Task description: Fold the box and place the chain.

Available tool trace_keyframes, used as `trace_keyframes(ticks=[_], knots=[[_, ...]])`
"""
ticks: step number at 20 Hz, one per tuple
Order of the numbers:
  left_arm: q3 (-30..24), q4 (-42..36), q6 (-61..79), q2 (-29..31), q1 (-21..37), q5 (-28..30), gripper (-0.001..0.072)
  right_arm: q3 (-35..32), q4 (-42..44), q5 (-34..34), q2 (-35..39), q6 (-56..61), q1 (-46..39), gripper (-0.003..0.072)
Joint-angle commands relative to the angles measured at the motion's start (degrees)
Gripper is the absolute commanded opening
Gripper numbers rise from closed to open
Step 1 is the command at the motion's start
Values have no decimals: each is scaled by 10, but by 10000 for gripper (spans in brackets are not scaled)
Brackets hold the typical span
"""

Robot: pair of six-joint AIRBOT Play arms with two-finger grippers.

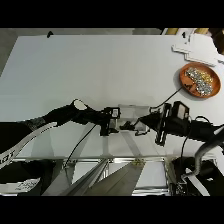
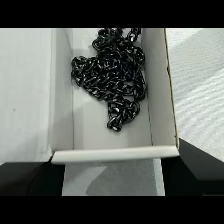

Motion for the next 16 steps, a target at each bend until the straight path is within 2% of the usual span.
trace_keyframes(ticks=[1,3,6,8,10,13,16], knots=[[0,0,0,0,0,0,170,0,-11,-65,-67,-32,55,19],[0,0,0,0,0,0,170,0,-14,-115,-120,-30,70,19],[0,0,0,0,0,0,170,0,-17,-138,-181,-13,70,21],[0,0,0,0,0,0,170,0,-17,-138,-200,-13,70,84],[0,0,0,0,0,0,170,0,-31,-138,-203,-13,70,200],[0,0,0,0,0,0,170,22,-48,-99,-190,-12,47,207],[0,0,0,0,0,0,170,71,-98,-38,-141,-2,-23,201]])
